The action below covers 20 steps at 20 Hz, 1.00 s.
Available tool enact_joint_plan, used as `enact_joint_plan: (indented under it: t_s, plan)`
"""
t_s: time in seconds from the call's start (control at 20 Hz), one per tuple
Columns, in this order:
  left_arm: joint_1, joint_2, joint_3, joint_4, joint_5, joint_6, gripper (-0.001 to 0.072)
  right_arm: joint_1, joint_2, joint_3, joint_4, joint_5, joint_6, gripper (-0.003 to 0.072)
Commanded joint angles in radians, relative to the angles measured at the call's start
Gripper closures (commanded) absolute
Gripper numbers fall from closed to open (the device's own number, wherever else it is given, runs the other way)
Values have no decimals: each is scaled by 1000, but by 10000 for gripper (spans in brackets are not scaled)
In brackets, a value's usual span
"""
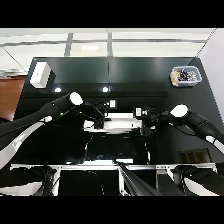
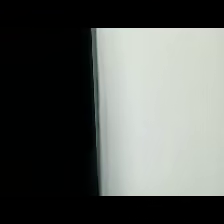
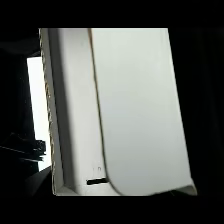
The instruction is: Fold the box and place the chain.
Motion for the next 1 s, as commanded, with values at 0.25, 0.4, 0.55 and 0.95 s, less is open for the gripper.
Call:
enact_joint_plan:
  t_s: [0.25,0.4,0.55,0.95]
  plan:
    - [-1,-1,1,4,4,-2,684,2,-64,0,14,0,-68,-18]
    - [-1,-1,1,4,4,-2,684,-2,-69,0,14,-1,-67,-18]
    - [-1,-1,1,4,4,-2,684,-25,-69,-4,14,-2,-68,-18]
    - [-1,-1,1,4,10,-2,684,-21,-96,-8,18,-6,-108,-18]
